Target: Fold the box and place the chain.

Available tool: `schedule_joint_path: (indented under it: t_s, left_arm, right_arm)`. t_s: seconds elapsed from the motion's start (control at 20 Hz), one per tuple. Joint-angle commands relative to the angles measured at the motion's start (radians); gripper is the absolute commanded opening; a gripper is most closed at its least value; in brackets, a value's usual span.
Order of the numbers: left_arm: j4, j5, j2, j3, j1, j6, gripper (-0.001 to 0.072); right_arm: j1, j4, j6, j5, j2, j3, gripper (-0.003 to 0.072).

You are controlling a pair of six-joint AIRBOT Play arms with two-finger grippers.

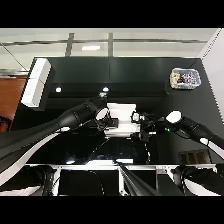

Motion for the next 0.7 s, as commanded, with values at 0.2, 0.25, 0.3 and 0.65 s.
schedule_joint_path:
  t_s: [0.2,0.25,0.3,0.65]
  left_arm:
    - [-0.004,0.011,-0.001,0.001,0.0,0.005,0.0503]
    - [-0.003,0.011,-0.002,0.001,0.0,0.0,0.0503]
    - [-0.003,0.011,-0.005,0.001,0.0,-0.002,0.0503]
    - [0.0,0.011,-0.012,0.001,0.001,0.0,0.0305]
  right_arm:
    - [0.001,0.0,-0.001,0.0,0.0,0.0,0.0018]
    - [0.001,0.0,-0.001,0.0,0.0,0.0,0.0018]
    - [0.001,0.0,-0.001,0.0,0.0,0.0,0.0018]
    - [0.001,0.0,-0.001,0.0,0.0,0.0,0.0018]
